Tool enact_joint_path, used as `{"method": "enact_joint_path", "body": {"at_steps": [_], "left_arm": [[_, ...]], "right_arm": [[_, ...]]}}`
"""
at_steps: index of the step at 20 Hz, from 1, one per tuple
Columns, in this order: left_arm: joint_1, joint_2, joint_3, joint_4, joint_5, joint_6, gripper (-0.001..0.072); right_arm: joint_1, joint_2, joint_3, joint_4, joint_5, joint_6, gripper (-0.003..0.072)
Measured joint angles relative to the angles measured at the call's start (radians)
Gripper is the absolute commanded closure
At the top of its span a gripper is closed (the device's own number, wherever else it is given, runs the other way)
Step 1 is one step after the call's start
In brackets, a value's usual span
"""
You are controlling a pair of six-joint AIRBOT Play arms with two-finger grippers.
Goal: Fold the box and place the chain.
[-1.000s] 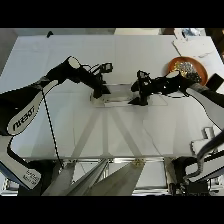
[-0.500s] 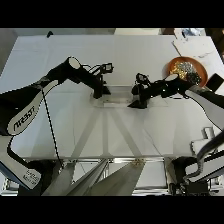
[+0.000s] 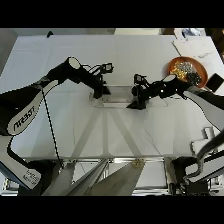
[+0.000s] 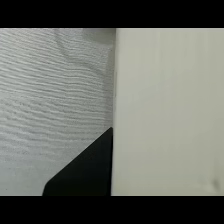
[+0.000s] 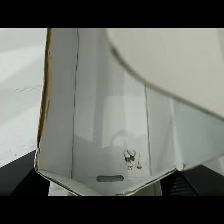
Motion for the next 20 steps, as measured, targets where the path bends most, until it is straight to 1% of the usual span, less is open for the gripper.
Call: {"method": "enact_joint_path", "body": {"at_steps": [20], "left_arm": [[0.0,0.0,0.0,0.0,0.0,0.0,0.0705]], "right_arm": [[0.007,0.0,0.0,0.0,0.009,0.003,0.0002]]}}
